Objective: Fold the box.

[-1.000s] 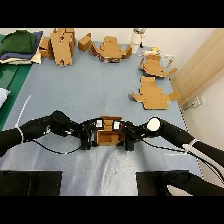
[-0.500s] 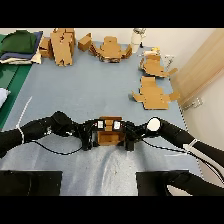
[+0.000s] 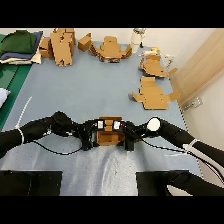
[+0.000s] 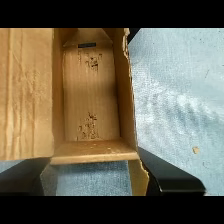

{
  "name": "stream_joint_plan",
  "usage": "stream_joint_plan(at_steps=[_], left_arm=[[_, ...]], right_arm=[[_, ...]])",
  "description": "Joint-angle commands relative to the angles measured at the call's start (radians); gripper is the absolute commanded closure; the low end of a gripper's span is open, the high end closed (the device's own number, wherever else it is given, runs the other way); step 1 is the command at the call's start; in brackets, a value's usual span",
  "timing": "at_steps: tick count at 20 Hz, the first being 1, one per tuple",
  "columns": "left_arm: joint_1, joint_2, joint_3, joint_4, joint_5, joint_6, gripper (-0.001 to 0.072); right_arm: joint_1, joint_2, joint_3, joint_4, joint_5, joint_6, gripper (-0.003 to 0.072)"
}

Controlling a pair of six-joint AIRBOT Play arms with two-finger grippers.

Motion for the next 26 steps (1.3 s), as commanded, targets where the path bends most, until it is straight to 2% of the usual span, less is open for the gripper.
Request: stream_joint_plan(at_steps=[1, 2, 4, 11, 13, 14, 15, 26], left_arm=[[0.001, 0.002, 0.001, 0.016, 0.001, -0.008, 0.0153], [0.001, 0.002, 0.001, 0.016, 0.001, -0.008, 0.0152], [0.001, 0.002, 0.001, 0.016, 0.0, -0.011, 0.0005], [0.0, 0.002, 0.003, 0.016, 0.001, -0.011, 0.0006], [0.0, 0.002, 0.003, 0.016, 0.009, -0.01, 0.0021], [0.0, 0.002, 0.003, 0.016, 0.009, -0.009, 0.0147], [0.0, 0.002, 0.003, 0.016, 0.008, -0.007, 0.0182], [-0.001, 0.002, 0.003, 0.015, 0.008, -0.008, 0.0172]], right_arm=[[0.001, 0.0, 0.0, -0.001, 0.003, 0.001, 0.0185], [0.001, 0.0, 0.0, -0.001, 0.003, 0.001, 0.0184], [0.001, -0.001, 0.0, -0.001, 0.003, 0.001, 0.0184], [0.001, -0.001, 0.0, -0.001, 0.003, 0.001, 0.0185], [0.001, 0.0, 0.0, -0.001, 0.003, 0.001, 0.0185], [0.001, 0.0, 0.0, -0.001, 0.003, 0.001, 0.0185], [0.001, 0.0, 0.0, -0.001, 0.003, 0.001, 0.0185], [0.001, 0.0, 0.0, -0.001, 0.003, 0.001, 0.0185]])
